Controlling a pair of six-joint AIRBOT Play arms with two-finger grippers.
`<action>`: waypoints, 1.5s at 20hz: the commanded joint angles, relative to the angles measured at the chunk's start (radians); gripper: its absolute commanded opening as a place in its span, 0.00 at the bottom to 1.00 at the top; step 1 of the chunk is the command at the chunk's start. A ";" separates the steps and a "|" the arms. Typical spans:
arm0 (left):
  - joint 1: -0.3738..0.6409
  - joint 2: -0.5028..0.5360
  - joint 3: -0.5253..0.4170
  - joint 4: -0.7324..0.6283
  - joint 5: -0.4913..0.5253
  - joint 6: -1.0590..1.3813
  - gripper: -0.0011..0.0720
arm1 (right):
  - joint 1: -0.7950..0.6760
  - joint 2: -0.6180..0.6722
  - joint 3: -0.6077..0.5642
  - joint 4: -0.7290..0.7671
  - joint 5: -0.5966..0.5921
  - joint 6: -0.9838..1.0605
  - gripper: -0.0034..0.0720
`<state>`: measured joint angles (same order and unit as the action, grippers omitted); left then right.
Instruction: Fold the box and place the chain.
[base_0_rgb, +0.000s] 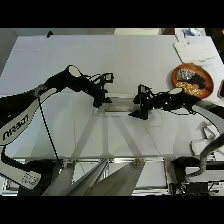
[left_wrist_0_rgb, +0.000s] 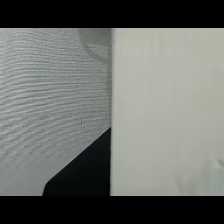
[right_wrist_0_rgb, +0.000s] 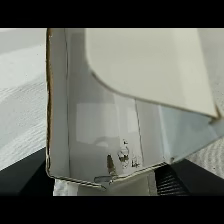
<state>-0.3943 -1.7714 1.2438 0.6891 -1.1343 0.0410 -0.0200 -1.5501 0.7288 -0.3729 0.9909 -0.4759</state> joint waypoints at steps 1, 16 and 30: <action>0.000 -0.001 0.000 0.000 0.001 0.000 0.03 | 0.000 -0.001 0.001 0.000 0.002 -0.001 0.87; 0.000 -0.001 0.000 0.000 0.001 0.000 0.03 | 0.000 0.000 0.001 0.003 0.024 -0.001 0.87; 0.000 -0.001 0.000 0.000 0.001 0.000 0.03 | 0.000 0.000 0.001 0.003 0.023 -0.001 0.66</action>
<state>-0.3943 -1.7714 1.2438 0.6891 -1.1362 0.0414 -0.0200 -1.5509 0.7284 -0.3698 1.0145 -0.4770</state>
